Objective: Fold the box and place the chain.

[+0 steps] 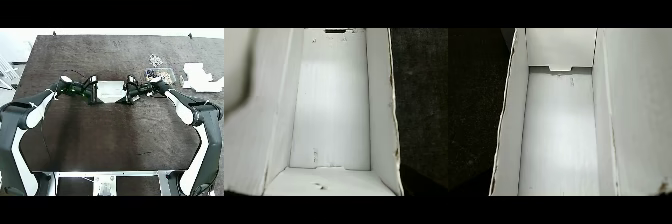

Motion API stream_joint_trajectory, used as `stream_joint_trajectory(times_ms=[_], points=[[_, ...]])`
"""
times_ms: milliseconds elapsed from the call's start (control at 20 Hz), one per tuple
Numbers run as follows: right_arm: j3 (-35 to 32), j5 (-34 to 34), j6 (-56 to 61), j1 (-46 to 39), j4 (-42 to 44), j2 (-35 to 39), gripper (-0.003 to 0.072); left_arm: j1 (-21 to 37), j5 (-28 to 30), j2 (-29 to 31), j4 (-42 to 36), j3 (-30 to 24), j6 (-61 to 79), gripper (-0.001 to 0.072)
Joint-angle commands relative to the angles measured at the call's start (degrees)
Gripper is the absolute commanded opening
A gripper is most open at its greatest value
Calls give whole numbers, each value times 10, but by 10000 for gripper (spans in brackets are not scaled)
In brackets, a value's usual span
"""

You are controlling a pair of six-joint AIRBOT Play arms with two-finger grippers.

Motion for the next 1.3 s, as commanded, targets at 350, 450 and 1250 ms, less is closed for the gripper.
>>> stream_joint_trajectory(times_ms=[350,450,1250], points=[[0,0,0,0,0,0,581,0,5,0,-1,-1,6,411],[0,0,0,0,0,0,581,0,4,0,-1,0,6,412],[0,0,0,0,0,0,581,0,10,0,-1,0,6,412]])
